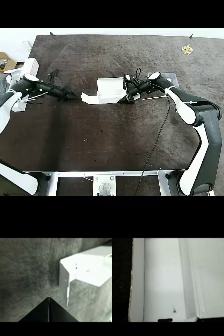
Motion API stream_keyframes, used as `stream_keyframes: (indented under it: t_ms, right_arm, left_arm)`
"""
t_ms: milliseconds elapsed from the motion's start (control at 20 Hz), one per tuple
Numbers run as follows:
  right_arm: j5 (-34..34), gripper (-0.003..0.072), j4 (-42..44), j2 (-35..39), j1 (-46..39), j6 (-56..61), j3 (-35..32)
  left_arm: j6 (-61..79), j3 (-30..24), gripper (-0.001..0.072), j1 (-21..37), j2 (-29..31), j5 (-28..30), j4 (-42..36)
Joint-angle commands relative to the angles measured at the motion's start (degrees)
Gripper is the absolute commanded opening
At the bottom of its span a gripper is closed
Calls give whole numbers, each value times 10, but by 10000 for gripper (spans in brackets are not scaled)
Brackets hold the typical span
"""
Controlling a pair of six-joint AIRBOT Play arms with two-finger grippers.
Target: Fold the box and place the chain.
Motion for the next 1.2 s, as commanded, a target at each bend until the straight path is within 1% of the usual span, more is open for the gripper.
stream_keyframes:
  t_ms: [0, 250, 400, 500, 600, 800, 950, 1000, 1050, 1100, 1150]
  right_arm:
    - [0, 448, 1, 0, 0, 0, 0]
    - [0, 448, 1, 0, 0, 0, 0]
    - [0, 448, 1, 0, 0, 0, 0]
    - [0, 448, 1, 0, 0, 0, 0]
    - [0, 448, 1, 0, 0, 0, 0]
    - [0, 448, 1, 0, 0, 0, 0]
    - [0, 448, 1, 0, 0, 0, 0]
    - [0, 449, 1, 0, 0, 0, 0]
    - [0, 448, 1, 0, 0, 0, 0]
    - [0, 448, 1, 0, 0, 0, 0]
    - [0, 448, 1, 0, 0, 0, 0]
  left_arm:
    - [5, -11, 8, -12, -30, 16, -32]
    - [38, -11, 9, -16, -52, 9, -92]
    - [47, -11, 9, -30, -61, 12, -106]
    - [53, -11, 9, -45, -62, 22, -121]
    - [65, -11, 11, -55, -62, 22, -156]
    - [83, -11, 13, -56, -62, 5, -200]
    - [83, -11, 14, -56, -62, 1, -209]
    - [83, -11, 76, -56, -62, 0, -209]
    - [83, -11, 354, -56, -62, -2, -209]
    - [83, -11, 389, -56, -62, -4, -209]
    - [83, -11, 389, -56, -62, -4, -209]
